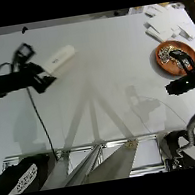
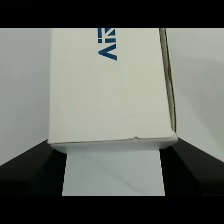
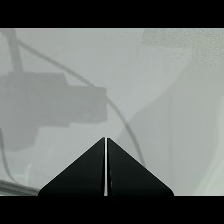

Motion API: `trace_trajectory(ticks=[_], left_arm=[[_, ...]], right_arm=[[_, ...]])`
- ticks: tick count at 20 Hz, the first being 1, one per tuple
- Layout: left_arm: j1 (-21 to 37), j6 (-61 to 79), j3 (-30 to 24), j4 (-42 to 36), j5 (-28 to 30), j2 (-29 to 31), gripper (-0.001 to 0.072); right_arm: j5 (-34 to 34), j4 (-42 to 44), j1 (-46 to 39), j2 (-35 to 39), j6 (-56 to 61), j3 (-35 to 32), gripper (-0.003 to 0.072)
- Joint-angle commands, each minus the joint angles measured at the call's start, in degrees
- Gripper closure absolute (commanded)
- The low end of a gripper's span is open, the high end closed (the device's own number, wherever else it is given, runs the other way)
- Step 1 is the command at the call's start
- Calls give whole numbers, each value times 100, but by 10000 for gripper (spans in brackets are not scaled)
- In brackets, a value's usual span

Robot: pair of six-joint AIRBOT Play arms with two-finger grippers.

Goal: Fold the box and place the chain.

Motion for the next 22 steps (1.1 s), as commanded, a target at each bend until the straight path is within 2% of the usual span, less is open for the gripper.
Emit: trace_trajectory(ticks=[1, 3, 5, 12, 14, 18, 20, 21, 22], left_arm=[[1576, -1781, 2, 1036, -140, 389, 556], [2330, -2378, -15, 1729, -372, 310, 556], [2798, -3154, -125, 2218, -356, 221, 556], [2992, -3394, -813, 2396, -352, -251, 541], [2994, -3392, -979, 2426, -352, -293, 354], [2994, -3394, -1019, 2570, -487, -293, 297], [2992, -3394, -1019, 2566, -533, -284, 42], [2992, -3394, -1019, 2566, -590, -275, 9], [2992, -3392, -1019, 2570, -671, -249, 8]], right_arm=[[0, 0, -4, 4, 0, -2, 667], [0, 0, -4, 4, 0, -2, 667], [0, 2, -4, 4, 0, -2, 667], [0, 0, -4, 4, 0, -2, 667], [0, 0, -4, 4, 0, -2, 667], [0, 0, -4, 4, 0, -2, 667], [0, 0, -4, 4, 0, -2, 667], [0, 0, -4, 4, 0, -2, 667], [0, 0, -4, 4, 0, -2, 667]])
